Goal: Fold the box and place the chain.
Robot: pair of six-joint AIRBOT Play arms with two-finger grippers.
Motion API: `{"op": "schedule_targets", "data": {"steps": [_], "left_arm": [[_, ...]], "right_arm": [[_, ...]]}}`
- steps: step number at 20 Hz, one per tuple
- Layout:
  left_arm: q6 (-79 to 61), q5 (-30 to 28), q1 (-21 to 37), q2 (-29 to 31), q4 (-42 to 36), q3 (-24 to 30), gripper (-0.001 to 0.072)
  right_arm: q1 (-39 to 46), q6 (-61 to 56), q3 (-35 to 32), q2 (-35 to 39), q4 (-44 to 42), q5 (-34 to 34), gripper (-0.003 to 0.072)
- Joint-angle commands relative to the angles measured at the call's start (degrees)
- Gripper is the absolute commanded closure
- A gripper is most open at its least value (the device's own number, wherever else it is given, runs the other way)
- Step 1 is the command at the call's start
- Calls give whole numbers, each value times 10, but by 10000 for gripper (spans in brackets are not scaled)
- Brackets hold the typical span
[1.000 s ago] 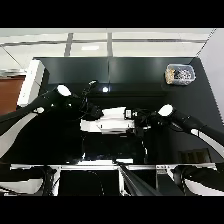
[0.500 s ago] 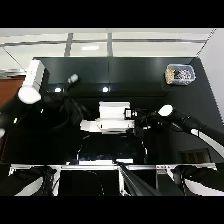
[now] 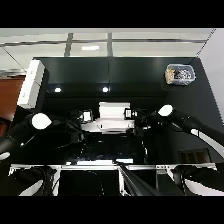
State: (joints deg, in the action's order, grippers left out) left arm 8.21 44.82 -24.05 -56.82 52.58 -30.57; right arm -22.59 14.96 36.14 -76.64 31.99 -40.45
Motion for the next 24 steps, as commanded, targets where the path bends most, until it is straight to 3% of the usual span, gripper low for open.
{"op": "schedule_targets", "data": {"steps": [1, 5, 10, 13, 14, 22, 24], "left_arm": [[-27, -30, -10, -68, -5, -31, 1], [-27, 1, -10, -133, -17, -82, 24], [-27, 10, -37, -146, -51, -99, 41], [-27, 6, -44, -146, -51, -99, 391], [-27, 3, -44, -146, -50, -99, 436], [-25, 22, -46, -151, -66, -99, 435], [-25, 11, -43, -151, -63, -100, 373]], "right_arm": [[0, 0, 0, 0, 0, 0, 560], [0, 0, 0, 0, 0, 0, 560], [0, 0, 0, 0, 0, 0, 560], [0, 0, 0, 0, 0, 0, 560], [0, 0, 0, 0, 0, 0, 560], [0, 0, 0, 0, 0, 0, 560], [0, 0, 0, 0, 0, 0, 560]]}}
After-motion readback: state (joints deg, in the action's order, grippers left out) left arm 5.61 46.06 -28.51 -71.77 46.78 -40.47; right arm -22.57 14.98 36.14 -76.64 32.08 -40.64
